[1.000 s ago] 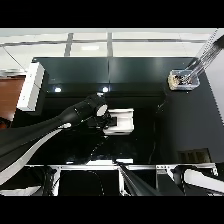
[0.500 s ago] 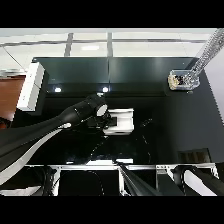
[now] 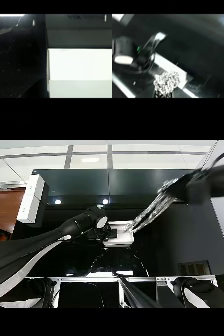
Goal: Fold the box and place the chain.
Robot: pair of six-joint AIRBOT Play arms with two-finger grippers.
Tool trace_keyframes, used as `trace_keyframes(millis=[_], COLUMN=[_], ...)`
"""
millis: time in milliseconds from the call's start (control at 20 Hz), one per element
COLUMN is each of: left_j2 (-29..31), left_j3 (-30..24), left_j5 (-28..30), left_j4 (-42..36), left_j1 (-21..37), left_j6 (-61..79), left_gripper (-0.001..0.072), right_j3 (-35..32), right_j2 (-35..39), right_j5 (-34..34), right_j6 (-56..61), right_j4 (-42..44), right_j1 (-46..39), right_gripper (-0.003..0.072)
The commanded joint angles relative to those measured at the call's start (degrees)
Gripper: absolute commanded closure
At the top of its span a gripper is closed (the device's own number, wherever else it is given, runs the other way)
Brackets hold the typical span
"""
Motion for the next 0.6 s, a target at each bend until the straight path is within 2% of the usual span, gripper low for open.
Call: trace_keyframes(millis=[0, 300, 550], left_j2=[-0.02, -0.02, -0.02], left_j3=[0.07, 0.07, 0.07], left_j5=[0.04, 0.02, 0.02], left_j4=[0.04, 0.02, 0.0], left_j1=[0.02, 0.02, 0.0], left_j6=[0.02, 0.02, 0.02], left_gripper=[0.068, 0.068, 0.068], right_j3=[-7.28, -15.58, -16.87], right_j2=[0.26, 0.2, -0.07], right_j5=[-2.14, -10.36, -17.03], right_j6=[0.02, 0.04, 1.97], right_j4=[3.82, 6.82, 9.11], right_j1=[5.42, 10.16, 10.49], right_gripper=[0.0673, 0.0672, 0.0673])
